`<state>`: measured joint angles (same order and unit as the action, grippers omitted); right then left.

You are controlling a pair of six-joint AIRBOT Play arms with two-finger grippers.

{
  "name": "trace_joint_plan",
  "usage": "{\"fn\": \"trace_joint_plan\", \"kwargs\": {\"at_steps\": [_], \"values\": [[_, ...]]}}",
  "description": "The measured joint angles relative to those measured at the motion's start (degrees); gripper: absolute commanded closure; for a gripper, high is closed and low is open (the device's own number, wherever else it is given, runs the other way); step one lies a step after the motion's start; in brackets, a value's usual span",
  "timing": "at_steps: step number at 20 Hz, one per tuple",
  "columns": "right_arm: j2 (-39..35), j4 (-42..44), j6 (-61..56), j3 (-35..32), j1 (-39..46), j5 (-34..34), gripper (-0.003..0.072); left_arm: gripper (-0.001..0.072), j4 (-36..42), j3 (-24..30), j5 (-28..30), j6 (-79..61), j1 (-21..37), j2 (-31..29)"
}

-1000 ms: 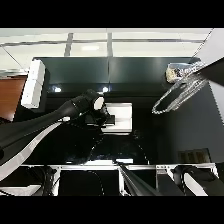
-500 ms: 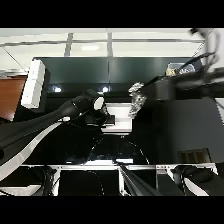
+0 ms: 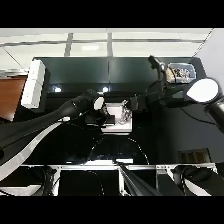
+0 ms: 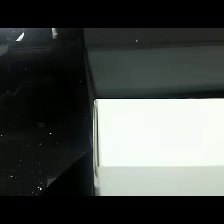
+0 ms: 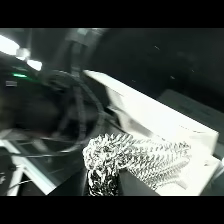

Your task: Fold the box and place the chain.

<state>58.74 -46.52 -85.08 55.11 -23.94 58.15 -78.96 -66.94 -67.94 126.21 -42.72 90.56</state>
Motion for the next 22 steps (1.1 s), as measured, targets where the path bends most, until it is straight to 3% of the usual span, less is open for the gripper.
{"fn": "trace_joint_plan", "kwargs": {"at_steps": [2, 3, 4, 5, 8, 10, 16, 20, 21, 22], "values": [[0.39, -0.2, -0.31, -2.25, -0.2, -1.25, 0.0669, 0.0683, -0.02, 0.0, 0.0, 0.0, 0.0, 0.0], [0.63, -0.2, -0.44, -3.02, -0.33, -1.97, 0.062, 0.0682, -0.02, 0.0, 0.0, 0.0, 0.0, 0.0], [0.9, -0.35, -0.79, -3.58, -0.63, -2.67, 0.0391, 0.0682, -0.02, 0.0, 0.0, 0.0, 0.0, 0.0], [1.09, -0.28, -1.01, -3.91, -0.94, -3.3, 0.0341, 0.0682, -0.02, 0.0, 0.0, 0.0, 0.0, 0.0], [1.38, -0.7, -1.53, -4.55, -1.01, -4.33, 0.0344, 0.0683, -0.11, 0.02, -0.09, 0.04, 0.0, 0.02], [1.16, -2.64, -1.73, -4.66, 0.5, -3.28, 0.0456, 0.0682, -0.02, 0.02, -0.04, 0.0, 0.0, 0.02], [-0.42, -14.45, -1.86, -4.79, 7.69, 3.58, 0.0459, 0.0683, -0.04, -0.04, 0.48, -0.48, 0.0, 0.02], [-0.66, -18.23, -1.46, -4.83, 8.74, 4.61, 0.046, 0.0682, -2.67, -1.49, 0.59, 3.63, -1.14, 0.02], [-0.68, -18.51, -1.25, -4.81, 8.79, 4.55, 0.0459, 0.0656, -3.48, -2.01, 0.33, 4.59, -1.7, 0.02], [-0.68, -18.99, -1.09, -4.81, 8.79, 4.59, 0.0459, 0.0512, -4.24, -2.51, -0.02, 5.42, -2.25, 0.02]]}}
